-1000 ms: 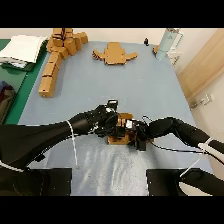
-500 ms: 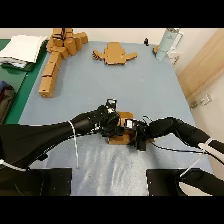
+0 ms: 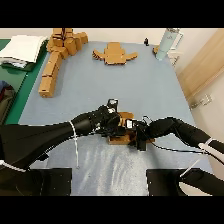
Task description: Fold the box.
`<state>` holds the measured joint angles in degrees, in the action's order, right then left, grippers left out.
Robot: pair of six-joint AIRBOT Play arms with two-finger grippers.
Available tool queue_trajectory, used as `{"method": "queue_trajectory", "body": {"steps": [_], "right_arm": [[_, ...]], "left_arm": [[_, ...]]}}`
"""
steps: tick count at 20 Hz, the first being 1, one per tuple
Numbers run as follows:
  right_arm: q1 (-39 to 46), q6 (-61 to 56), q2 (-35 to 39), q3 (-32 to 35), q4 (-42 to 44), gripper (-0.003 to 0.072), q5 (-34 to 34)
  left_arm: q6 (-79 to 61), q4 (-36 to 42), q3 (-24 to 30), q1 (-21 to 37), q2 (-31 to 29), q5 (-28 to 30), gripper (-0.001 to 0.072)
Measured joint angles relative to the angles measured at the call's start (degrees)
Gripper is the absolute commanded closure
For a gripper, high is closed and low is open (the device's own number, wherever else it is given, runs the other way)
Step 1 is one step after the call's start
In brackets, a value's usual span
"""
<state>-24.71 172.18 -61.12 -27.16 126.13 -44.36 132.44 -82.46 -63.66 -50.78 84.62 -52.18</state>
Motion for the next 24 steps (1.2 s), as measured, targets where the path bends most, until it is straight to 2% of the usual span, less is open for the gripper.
{"method": "queue_trajectory", "body": {"steps": [14, 15, 16, 17, 24], "right_arm": [[0.0, 0.0, 0.0, 0.0, 0.1, 0.0184, 0.1], [0.0, 0.0, 0.0, 0.0, 0.1, 0.0184, 0.1], [0.0, 0.0, 0.0, 0.0, 0.1, 0.0184, 0.1], [0.0, 0.0, 0.0, 0.0, 0.1, 0.0184, 0.1], [0.0, 0.0, 0.0, 0.0, 0.1, 0.0184, 0.1]], "left_arm": [[0.0, -0.9, 0.0, 0.0, 0.0, -0.7, 0.0306], [-0.1, -0.9, 0.0, 0.0, 0.0, -0.7, 0.0253], [-0.3, -0.9, 0.0, 0.0, 0.0, -0.8, 0.0079], [-0.5, -0.9, 0.0, 0.0, 0.0, -1.0, 0.0026], [-1.0, -1.1, -1.9, 1.2, 0.0, -5.4, 0.0027]]}}
